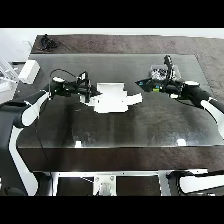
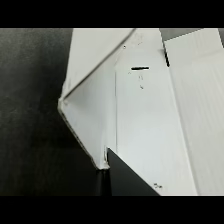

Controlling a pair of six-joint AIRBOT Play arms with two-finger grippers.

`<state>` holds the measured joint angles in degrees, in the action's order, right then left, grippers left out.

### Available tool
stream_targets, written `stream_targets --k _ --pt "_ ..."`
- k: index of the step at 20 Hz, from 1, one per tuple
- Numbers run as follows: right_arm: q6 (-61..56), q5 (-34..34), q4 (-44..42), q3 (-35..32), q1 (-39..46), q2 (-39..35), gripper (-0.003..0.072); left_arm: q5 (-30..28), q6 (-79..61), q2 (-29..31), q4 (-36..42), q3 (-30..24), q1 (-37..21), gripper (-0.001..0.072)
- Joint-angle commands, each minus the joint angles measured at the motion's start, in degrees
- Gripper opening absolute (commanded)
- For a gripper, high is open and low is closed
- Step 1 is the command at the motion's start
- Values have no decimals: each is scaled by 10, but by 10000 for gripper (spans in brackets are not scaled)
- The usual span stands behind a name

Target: Fold the box and place the chain.

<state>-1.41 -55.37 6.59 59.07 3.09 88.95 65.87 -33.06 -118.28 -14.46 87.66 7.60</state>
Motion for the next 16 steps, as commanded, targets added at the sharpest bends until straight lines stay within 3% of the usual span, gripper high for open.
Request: stream_targets --k 1,7,12,16 --pt "174 13 2 -44 -30 -33 639 0 0 0 -1 0 0 20" --pt "209 50 243 -45 -123 -33 639 0 0 0 -1 0 0 20" --pt "178 55 335 -49 -165 -34 639 -3 0 0 -1 0 0 20" --pt "177 106 333 -63 -188 -33 639 -3 0 0 -1 0 0 20"
